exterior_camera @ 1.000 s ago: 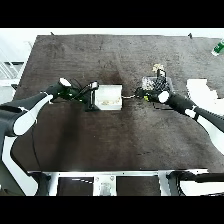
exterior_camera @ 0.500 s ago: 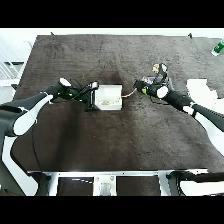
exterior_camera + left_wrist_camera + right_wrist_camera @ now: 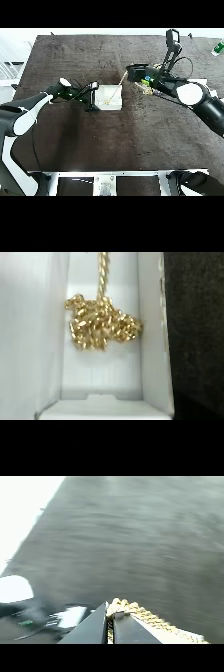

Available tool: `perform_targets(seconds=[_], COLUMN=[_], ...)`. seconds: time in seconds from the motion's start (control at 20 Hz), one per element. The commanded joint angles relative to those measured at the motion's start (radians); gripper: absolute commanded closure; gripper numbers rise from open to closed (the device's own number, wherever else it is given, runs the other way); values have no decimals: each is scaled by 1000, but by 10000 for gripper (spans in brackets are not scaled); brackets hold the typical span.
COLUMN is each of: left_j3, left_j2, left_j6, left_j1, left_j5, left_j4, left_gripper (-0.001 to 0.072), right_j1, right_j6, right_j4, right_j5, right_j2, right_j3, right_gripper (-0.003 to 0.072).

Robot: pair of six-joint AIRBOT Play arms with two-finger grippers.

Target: Fold the box and place the chain.

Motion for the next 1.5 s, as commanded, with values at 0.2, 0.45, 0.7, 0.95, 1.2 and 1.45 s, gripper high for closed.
perform_targets(seconds=[0.2,0.45,0.7,0.95,1.2,1.45], left_j3=[0,0,0,0,0,0], left_j2=[0,0,0,0,0,0], left_j6=[0,0,0,0,0,0], left_j1=[0,0,0,0,0,0], left_j5=[0,0,0,0,0,0], left_j4=[0,0,0,0,0,0], left_gripper=[172,172,172,172,172,172], right_j1=[173,174,174,163,35,-226], right_j6=[28,28,28,27,16,20], right_j4=[5,65,124,145,90,86], right_j5=[-118,-153,-187,-179,-175,-175], right_j2=[-46,-200,-329,-436,-314,-167], right_j3=[9,10,10,8,-73,-290], right_gripper=[679,678,679,408,392,208])
